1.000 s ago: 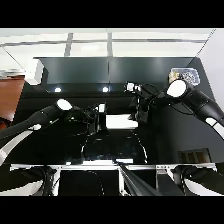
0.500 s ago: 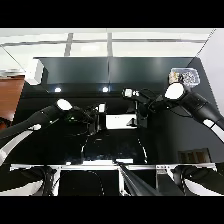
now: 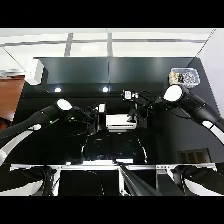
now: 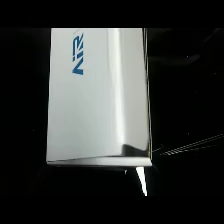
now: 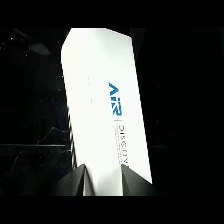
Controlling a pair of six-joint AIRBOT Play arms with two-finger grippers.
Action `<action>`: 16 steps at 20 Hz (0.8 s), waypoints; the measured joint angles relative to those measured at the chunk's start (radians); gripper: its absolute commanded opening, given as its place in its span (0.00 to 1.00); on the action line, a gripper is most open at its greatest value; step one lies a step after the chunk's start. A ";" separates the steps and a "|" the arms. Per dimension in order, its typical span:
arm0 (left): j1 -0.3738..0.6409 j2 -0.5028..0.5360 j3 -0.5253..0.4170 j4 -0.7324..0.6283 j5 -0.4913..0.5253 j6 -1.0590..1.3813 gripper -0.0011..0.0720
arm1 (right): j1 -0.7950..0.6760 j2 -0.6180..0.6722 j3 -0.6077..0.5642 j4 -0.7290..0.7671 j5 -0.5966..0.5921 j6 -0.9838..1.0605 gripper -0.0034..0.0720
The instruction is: Fold the box and place the chain.
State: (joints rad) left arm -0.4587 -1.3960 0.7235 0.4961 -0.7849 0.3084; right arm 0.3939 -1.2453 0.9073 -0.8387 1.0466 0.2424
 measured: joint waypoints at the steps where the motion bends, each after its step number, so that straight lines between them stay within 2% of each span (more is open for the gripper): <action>1: 0.000 0.000 0.000 0.000 0.000 0.000 0.53 | 0.000 0.000 0.000 0.000 -0.001 0.000 0.29; 16: 0.000 0.000 0.000 0.000 0.000 0.001 0.53 | 0.000 0.000 -0.011 -0.003 0.010 0.011 0.32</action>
